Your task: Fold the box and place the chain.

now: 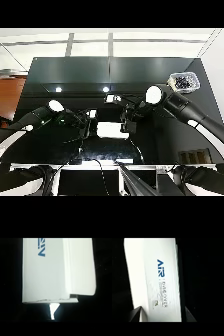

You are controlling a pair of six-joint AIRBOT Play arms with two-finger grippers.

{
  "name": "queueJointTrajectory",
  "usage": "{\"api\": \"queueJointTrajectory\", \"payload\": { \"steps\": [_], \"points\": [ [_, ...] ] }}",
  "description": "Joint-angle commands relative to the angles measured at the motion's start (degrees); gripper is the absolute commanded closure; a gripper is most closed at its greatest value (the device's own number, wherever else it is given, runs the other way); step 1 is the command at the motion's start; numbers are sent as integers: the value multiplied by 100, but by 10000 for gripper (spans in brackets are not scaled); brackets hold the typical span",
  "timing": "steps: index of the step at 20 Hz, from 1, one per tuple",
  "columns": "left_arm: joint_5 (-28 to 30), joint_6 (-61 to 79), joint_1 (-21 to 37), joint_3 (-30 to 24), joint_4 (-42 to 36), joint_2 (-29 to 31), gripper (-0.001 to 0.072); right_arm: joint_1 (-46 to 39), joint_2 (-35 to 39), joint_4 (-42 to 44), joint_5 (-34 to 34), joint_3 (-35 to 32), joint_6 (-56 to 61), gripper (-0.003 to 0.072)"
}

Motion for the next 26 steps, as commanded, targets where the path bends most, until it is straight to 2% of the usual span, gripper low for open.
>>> {"api": "queueJointTrajectory", "payload": {
  "steps": [1,2,3,4,11,13,15,17,19,26],
  "points": [
    [0,2,0,-2,0,-4,241,31,-4,-160,-39,-2,122,131],
    [0,2,0,-2,0,-4,241,31,-4,-170,-37,-2,125,173],
    [0,2,0,-2,0,-4,241,31,-4,-168,-39,-2,125,327],
    [0,2,0,-2,0,-4,241,31,-4,-168,-42,-2,125,357],
    [0,2,0,-2,0,-4,241,31,-4,-140,7,-2,125,354],
    [0,2,0,-2,0,-4,240,31,-2,-144,7,0,168,252],
    [0,2,0,-2,0,-4,240,31,2,-140,-37,0,168,284],
    [0,2,0,-2,0,-4,241,31,9,-90,-66,17,168,284],
    [0,2,0,-2,0,-4,241,31,26,-7,-83,17,168,336],
    [-2,2,0,-2,0,-4,241,39,35,79,-22,17,168,338]
  ]
}}
